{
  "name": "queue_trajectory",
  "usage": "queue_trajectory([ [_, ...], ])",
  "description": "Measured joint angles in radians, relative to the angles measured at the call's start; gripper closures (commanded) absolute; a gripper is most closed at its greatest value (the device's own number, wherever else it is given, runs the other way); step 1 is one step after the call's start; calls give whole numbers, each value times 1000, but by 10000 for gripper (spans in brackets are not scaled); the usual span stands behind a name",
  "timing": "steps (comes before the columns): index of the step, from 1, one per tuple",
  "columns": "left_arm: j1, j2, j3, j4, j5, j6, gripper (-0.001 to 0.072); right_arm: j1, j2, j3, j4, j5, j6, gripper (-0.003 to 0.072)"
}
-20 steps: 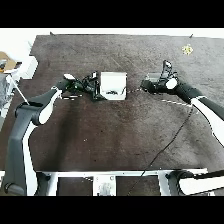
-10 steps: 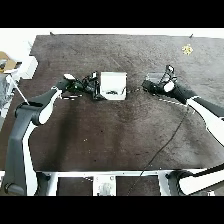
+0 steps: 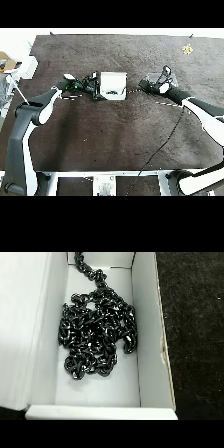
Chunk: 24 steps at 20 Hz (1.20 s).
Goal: Fold the box and place the chain.
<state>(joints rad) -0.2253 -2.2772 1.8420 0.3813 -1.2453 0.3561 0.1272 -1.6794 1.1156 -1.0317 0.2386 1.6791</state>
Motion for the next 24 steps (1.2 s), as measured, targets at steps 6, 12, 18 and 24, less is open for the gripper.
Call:
queue_trajectory([
  [6,0,0,0,0,0,0,366,77,173,0,-64,21,-4,686],
  [12,0,0,0,0,0,0,365,193,414,3,-148,-31,-7,687],
  [18,0,0,0,0,0,0,366,322,480,61,-197,-109,-11,687],
  [24,0,0,0,0,0,0,365,403,433,101,-216,-131,-10,686],
])
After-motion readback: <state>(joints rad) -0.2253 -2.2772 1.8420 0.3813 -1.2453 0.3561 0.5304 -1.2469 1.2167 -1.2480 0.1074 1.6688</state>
